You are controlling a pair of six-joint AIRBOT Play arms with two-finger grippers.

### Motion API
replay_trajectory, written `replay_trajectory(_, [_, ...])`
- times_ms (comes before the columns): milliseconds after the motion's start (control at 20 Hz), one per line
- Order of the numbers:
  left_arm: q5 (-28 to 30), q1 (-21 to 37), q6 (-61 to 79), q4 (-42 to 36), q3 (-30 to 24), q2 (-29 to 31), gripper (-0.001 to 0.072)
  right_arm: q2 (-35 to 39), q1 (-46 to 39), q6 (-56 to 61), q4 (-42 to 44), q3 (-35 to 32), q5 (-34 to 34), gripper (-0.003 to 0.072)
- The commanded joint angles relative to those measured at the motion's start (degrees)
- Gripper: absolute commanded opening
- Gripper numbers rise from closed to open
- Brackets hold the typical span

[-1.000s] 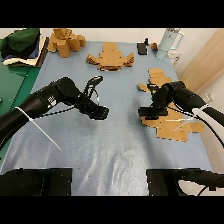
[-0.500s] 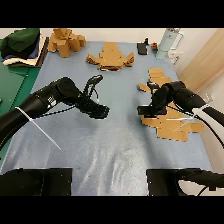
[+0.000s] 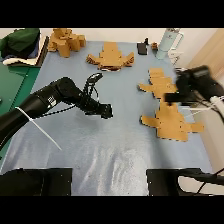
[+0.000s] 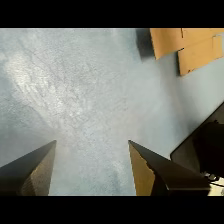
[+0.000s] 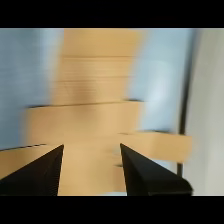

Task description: Fold the box.

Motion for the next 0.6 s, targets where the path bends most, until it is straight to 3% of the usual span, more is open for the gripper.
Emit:
replay_trajectory(0, [0.2,0.0,-0.1,-1.2,0.0,0.0,0.0685,-0.6,-17.9,-5.0,-1.6,2.3,-5.0,0.0520])
replay_trajectory(150, [0.3,0.0,-0.1,-1.4,0.0,0.0,0.0686,-2.9,-33.6,-17.6,14.4,2.3,-4.0,0.0520])
replay_trajectory(250, [0.4,0.0,-0.1,-1.4,0.0,0.0,0.0686,-5.5,-40.4,-22.0,20.2,2.3,-3.2,0.0520])
replay_trajectory(550, [0.6,0.0,-0.1,-1.4,0.0,0.0,0.0686,-11.0,-47.7,-32.3,28.5,2.3,-4.2,0.0520])
